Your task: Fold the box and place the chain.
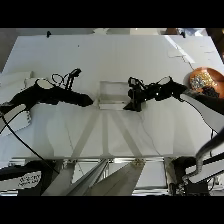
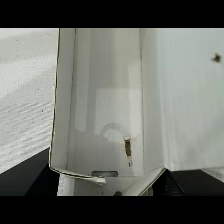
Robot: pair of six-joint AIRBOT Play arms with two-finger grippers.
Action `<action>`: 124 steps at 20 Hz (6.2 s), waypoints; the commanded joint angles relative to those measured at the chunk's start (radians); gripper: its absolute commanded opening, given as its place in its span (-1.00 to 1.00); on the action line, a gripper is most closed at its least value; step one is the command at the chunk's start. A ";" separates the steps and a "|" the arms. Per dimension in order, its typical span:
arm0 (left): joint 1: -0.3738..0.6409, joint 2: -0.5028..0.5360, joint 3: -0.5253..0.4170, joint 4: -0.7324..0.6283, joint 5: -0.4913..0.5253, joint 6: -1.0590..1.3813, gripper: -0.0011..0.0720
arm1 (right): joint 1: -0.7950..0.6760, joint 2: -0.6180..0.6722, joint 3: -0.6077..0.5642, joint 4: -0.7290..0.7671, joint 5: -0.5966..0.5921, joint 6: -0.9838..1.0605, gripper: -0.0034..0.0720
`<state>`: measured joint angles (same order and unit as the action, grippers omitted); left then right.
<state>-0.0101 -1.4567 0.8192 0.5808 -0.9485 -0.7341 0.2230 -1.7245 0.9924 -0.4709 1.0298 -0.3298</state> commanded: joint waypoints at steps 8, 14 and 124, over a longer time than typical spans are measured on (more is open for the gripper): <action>-0.001 -0.001 0.000 -0.077 -0.006 0.037 -0.71 | 0.000 0.000 0.001 0.000 0.000 0.000 0.42; -0.003 -0.006 0.000 -0.182 0.040 0.084 0.00 | 0.000 0.000 0.001 0.000 0.000 0.000 0.42; -0.048 -0.043 0.414 0.309 -0.266 -0.201 0.11 | 0.000 0.000 0.001 0.000 0.002 0.000 0.42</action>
<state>-0.1471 -1.5043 1.2594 1.0618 -1.2015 -1.2778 0.2222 -1.7248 0.9924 -0.4709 1.0321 -0.3294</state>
